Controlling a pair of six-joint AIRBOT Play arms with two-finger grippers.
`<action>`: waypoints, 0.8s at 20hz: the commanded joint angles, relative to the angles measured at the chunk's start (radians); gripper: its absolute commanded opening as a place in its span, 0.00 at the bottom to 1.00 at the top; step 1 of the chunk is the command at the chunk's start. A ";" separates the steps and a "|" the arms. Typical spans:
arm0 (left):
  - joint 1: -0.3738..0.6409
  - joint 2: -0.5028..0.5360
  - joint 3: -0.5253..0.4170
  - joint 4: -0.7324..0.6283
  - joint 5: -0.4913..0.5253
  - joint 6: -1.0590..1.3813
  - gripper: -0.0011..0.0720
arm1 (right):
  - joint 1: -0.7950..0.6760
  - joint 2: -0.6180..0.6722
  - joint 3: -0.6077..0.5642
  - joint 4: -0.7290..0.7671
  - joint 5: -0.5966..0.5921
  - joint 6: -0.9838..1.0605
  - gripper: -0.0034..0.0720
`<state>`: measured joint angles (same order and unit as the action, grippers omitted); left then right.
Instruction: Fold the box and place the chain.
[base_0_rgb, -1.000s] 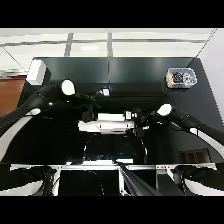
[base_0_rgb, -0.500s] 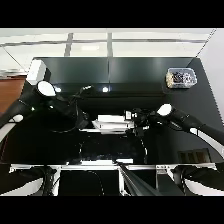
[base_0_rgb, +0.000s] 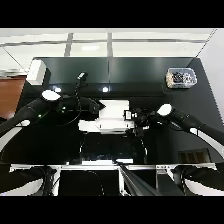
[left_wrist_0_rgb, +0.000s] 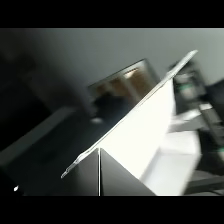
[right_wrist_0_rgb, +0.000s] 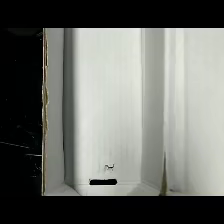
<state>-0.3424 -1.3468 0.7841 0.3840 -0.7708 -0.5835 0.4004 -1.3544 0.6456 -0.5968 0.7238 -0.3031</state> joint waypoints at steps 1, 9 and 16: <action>-0.002 -0.061 -0.003 0.053 0.011 -0.061 0.05 | 0.001 0.000 -0.001 0.002 -0.008 0.007 0.43; 0.005 -0.098 0.032 0.100 -0.113 -0.077 0.05 | 0.001 0.000 -0.001 0.002 -0.010 0.009 0.43; 0.156 0.274 0.021 0.243 -0.090 -0.037 0.05 | 0.001 0.000 -0.001 0.002 -0.010 0.008 0.43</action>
<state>-0.2398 -1.2049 0.8215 0.5632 -0.8589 -0.6617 0.4004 -1.3544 0.6445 -0.5941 0.7124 -0.2947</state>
